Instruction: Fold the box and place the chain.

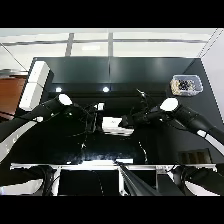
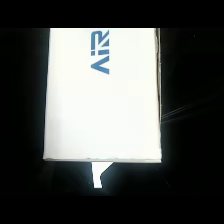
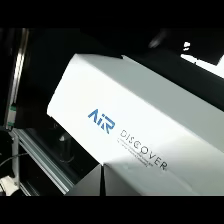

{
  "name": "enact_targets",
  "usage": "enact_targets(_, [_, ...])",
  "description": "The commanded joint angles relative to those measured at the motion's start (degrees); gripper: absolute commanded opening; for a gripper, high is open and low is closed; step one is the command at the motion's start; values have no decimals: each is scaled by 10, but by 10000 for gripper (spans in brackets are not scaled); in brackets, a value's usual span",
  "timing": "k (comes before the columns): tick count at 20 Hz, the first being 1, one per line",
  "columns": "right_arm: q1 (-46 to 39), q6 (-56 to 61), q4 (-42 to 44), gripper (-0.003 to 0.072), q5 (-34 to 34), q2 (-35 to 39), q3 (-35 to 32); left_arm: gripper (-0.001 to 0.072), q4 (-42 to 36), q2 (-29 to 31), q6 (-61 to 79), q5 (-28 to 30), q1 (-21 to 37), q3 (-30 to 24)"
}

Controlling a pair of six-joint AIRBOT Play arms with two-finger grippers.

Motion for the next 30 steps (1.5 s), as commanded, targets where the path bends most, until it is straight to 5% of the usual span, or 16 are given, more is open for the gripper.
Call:
enact_targets(1, [5,0,-15,19,3,-5,0,402,0,0,-1,0,0,0])
enact_targets(8, [5,0,-7,19,-13,-5,0,402,0,0,-1,0,0,0])
enact_targets(12, [-15,-39,66,19,28,-2,0,402,0,0,-1,0,0,0])
enact_targets(30, [-28,-32,36,19,-42,-3,-46,403,0,0,-1,0,0,0])
